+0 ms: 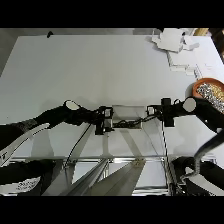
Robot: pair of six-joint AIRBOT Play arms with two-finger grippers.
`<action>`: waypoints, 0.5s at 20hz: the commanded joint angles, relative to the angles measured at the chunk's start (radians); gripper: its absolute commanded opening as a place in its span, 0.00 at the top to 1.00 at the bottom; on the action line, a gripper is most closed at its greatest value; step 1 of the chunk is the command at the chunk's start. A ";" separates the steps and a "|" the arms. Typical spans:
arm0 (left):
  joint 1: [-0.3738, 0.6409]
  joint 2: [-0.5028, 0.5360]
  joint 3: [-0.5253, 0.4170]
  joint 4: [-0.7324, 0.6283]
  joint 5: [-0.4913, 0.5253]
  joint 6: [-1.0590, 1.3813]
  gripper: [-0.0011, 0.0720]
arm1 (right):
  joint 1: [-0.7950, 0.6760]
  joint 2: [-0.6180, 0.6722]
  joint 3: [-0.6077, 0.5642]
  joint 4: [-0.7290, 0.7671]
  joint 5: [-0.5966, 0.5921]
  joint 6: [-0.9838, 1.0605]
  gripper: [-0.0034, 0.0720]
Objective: Fold the box and place the chain.
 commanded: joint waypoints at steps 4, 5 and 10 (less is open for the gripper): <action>0.000 0.000 0.000 0.000 0.000 0.000 0.60 | 0.000 0.000 -0.014 0.000 -0.002 -0.023 0.72; 0.000 0.000 0.000 0.000 0.000 0.000 0.60 | -0.001 0.000 -0.021 0.000 -0.004 -0.023 0.72; 0.000 0.000 0.000 0.000 0.000 0.000 0.60 | 0.000 0.001 -0.046 0.000 -0.012 -0.021 0.81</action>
